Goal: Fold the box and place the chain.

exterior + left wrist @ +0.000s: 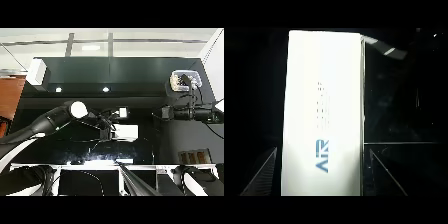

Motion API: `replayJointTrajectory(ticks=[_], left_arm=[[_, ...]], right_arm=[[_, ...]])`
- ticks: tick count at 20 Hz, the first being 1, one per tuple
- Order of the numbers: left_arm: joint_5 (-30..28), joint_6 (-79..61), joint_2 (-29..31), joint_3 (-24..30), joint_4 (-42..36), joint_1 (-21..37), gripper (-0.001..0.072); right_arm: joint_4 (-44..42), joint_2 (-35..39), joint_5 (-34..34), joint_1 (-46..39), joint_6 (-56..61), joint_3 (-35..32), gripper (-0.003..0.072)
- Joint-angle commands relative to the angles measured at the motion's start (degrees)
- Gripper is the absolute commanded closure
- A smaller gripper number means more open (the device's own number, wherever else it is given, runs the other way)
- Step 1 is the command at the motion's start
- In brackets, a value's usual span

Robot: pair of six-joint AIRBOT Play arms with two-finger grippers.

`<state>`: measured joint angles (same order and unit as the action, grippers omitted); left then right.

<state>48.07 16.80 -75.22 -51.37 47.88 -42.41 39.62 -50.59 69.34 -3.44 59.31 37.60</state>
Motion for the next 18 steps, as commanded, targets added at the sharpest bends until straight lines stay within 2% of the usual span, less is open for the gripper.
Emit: replayJointTrajectory(ticks=[1, 9, 13, 18], left_arm=[[-4.3, 1.1, -2.4, -1.6, 1.4, -2.5, 0.0001], [-3.7, 6.2, -2.7, -1.7, 1.4, -2.5, 0.0001], [-1.4, 6.2, -2.7, -2.2, 1.4, -2.5, 0.0001], [-1.1, 6.2, -2.8, -2.2, 3.9, -2.6, 0.0]], right_arm=[[1.1, 0.0, -1.5, 0.0, -1.1, 0.0, 0.0649], [1.1, 0.0, -3.2, 0.0, -1.5, 0.0, 0.0649], [1.1, 0.0, -3.2, 0.0, -1.5, 0.0, 0.0649], [1.1, 0.0, -3.2, 0.0, -1.5, 0.0, 0.0649]])
